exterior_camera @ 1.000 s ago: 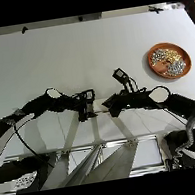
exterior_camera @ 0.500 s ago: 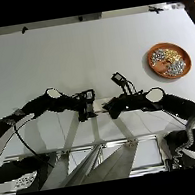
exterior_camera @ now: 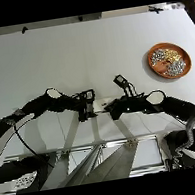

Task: Fold the box and place the chain.

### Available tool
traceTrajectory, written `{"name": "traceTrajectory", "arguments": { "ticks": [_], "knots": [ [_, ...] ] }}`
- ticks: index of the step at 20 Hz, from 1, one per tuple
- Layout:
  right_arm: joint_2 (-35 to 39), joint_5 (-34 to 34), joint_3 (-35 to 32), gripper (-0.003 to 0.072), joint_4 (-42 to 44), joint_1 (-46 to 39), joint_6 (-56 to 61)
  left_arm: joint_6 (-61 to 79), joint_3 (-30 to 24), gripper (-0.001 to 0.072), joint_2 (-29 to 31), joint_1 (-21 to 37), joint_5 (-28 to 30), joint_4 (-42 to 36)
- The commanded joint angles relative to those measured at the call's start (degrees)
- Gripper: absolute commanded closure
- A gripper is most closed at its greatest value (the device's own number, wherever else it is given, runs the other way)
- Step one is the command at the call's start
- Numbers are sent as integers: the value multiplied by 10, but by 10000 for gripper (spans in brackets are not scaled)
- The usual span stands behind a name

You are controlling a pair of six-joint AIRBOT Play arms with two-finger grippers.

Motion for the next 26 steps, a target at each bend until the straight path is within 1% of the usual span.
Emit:
{"name": "traceTrajectory", "arguments": {
  "ticks": [1,3,6,12,16,18,19,21,24,26],
  "knots": [
    [-25,-7,-3,681,3,0,0,-1,0,507,0,0,0,-1],
    [-45,5,-3,681,11,1,-1,-1,0,507,0,0,0,-1],
    [-30,4,-3,681,19,0,-16,-1,0,507,0,0,0,0],
    [57,-42,0,681,19,0,-17,-1,0,507,0,0,0,0],
    [110,-40,28,680,14,0,-17,-1,0,507,0,0,0,-1],
    [144,-24,46,677,-5,-7,-13,0,0,507,0,0,0,0],
    [161,-2,56,677,-26,-19,0,-1,0,507,0,0,0,0],
    [187,46,70,677,-93,-59,79,-1,0,507,0,0,0,-1],
    [195,149,75,677,-257,-139,232,0,0,507,0,0,0,0],
    [195,244,75,677,-374,-189,324,0,0,507,0,0,0,-1]
  ]
}}
